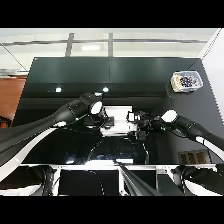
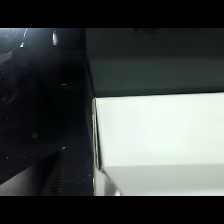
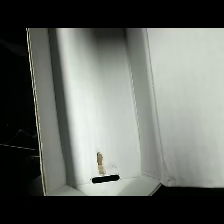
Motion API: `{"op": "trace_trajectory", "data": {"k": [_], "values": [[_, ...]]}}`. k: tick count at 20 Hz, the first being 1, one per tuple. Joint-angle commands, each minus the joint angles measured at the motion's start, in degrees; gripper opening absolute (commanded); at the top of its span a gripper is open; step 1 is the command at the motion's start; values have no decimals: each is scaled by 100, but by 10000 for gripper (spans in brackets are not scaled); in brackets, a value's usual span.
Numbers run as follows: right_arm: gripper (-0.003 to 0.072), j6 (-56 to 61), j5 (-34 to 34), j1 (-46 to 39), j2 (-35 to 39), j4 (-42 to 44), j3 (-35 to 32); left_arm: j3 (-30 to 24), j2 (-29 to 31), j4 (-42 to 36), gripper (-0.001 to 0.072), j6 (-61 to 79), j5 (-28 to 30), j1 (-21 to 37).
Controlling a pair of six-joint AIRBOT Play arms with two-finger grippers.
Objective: Fold the box and place the chain.
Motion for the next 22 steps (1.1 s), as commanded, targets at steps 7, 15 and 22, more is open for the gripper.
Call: {"op": "trace_trajectory", "data": {"k": [7, 15, 22], "values": [[160, 0, 2, 4, -4, 0, -4, 11, -13, 46, 24, -57, 153, -181], [160, 0, 2, 4, -4, 0, -4, 87, -20, 48, 444, -68, 140, -157], [160, 2, 0, 2, -4, 2, -4, 92, -20, 66, 24, -164, 133, -160]]}}
